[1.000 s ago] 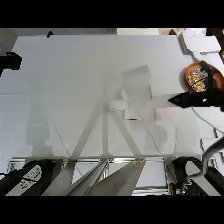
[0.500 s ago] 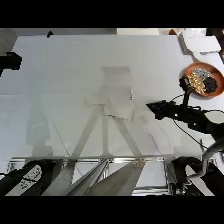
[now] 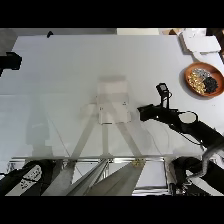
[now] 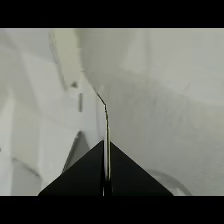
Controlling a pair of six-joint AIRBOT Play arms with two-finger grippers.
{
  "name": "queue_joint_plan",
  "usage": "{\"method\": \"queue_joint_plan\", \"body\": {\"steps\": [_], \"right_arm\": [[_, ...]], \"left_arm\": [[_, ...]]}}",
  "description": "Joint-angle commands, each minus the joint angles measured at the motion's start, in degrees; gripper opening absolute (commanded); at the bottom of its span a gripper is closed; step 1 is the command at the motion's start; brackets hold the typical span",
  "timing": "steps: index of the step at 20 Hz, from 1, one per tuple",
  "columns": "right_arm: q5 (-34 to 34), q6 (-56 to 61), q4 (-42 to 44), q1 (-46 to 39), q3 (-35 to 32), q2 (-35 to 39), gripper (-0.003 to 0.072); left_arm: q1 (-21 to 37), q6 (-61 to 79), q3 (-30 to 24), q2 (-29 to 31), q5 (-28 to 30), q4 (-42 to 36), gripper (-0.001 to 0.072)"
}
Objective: Fold the box and place the chain.
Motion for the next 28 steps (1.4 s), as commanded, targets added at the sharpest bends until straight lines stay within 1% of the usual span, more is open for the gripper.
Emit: {"method": "queue_joint_plan", "body": {"steps": [1, 3, 8, 10, 13, 15, 17, 20, 28], "right_arm": [[-5.66, -0.90, 1.64, 0.87, -0.02, -1.86, 0.0009], [-5.86, -5.60, 5.42, 0.87, -0.02, -1.86, 0.0009], [-5.51, -23.58, 26.29, 0.87, 0.00, -1.90, 0.0009], [-2.82, -30.42, 33.16, 0.87, -0.02, -2.97, 0.0009], [0.42, -35.93, 39.76, 0.87, -0.02, -7.32, 0.0009], [2.67, -37.88, 41.11, 0.87, -0.02, -9.99, 0.0009], [4.44, -39.17, 41.09, 0.87, -0.02, -10.99, 0.0010], [4.31, -42.18, 42.82, 0.85, -0.02, -10.99, 0.0010], [4.35, -42.03, 43.04, 0.87, -0.02, -10.99, 0.0013]], "left_arm": [[-0.02, 0.02, 0.04, 0.04, 0.00, 0.00, 0.0698], [-0.02, 0.02, 0.04, 0.04, 0.00, 0.00, 0.0698], [0.00, 0.00, 0.04, 0.04, 0.00, 0.00, 0.0698], [0.00, 0.02, 0.04, 0.04, 0.00, 0.00, 0.0698], [0.00, 0.02, 0.04, 0.04, 0.00, 0.00, 0.0698], [0.00, 0.02, 0.04, 0.04, 0.00, 0.00, 0.0698], [-0.02, 0.00, 0.04, 0.04, 0.00, 0.00, 0.0698], [0.00, 0.00, 0.04, 0.04, 0.00, 0.00, 0.0698], [0.00, 0.09, 0.04, 0.04, 0.22, 0.02, 0.0698]]}}
